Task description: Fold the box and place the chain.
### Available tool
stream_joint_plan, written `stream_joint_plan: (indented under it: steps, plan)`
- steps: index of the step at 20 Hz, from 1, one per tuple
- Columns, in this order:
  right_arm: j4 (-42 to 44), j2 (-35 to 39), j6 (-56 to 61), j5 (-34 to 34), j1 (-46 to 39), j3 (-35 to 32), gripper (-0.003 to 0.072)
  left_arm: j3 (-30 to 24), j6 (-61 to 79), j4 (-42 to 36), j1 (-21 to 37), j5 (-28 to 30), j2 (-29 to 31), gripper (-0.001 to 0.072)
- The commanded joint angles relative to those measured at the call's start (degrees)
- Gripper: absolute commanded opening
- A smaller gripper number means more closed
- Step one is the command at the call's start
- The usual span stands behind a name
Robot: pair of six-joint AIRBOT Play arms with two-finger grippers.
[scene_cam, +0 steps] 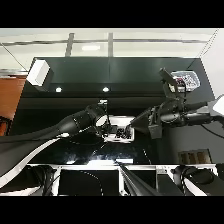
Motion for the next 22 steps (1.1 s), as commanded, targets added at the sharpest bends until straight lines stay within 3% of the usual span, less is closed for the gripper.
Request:
stream_joint_plan:
  steps: [1, 4, 5, 7, 10, 14, 17, 18, 21, 22]
  plan:
    - [-9.6, 0.0, 5.1, -5.1, 0.9, -0.7, 0.0394, 0.0, -0.5, 0.0, 0.1, 0.1, 0.0, 0.0030]
    - [-9.7, 0.0, 5.1, -1.5, -4.4, 1.7, 0.0394, 0.0, -0.6, 0.0, 0.1, -0.4, 0.0, 0.0036]
    - [-9.7, 0.0, 5.0, 0.3, -6.7, 3.0, 0.0393, 0.1, -0.8, 0.0, 0.1, -0.7, 0.1, 0.0170]
    - [-9.7, 0.1, 4.9, 3.5, -10.8, 5.1, 0.0393, 0.1, -1.0, 0.0, 0.2, -1.7, 0.5, 0.0693]
    - [-9.7, 0.1, 4.9, 5.9, -15.1, 5.9, 0.0393, 0.1, 3.7, 0.5, 0.5, -2.0, 4.1, 0.0708]
    - [-10.7, 0.1, 4.5, 6.2, -16.0, 5.9, 0.0393, -0.2, 19.0, 3.6, 1.9, -5.0, 13.5, 0.0708]
    - [-10.8, 0.1, 4.2, 6.2, -16.0, 5.9, 0.0393, -2.5, 35.4, 1.9, 7.9, -7.0, 19.6, 0.0707]
    - [-10.8, 0.1, 4.2, 6.2, -16.0, 5.9, 0.0393, -3.9, 41.2, -1.7, 11.0, -6.6, 21.0, 0.0707]
    - [-11.1, 0.1, 4.2, 6.2, -16.0, 5.9, 0.0392, -9.4, 72.2, -26.6, 21.8, -5.0, 22.4, 0.0703]
    - [-11.6, 0.1, 4.2, 6.1, -16.0, 5.9, 0.0393, -11.1, 79.5, -31.6, 24.1, -4.9, 22.0, 0.0704]
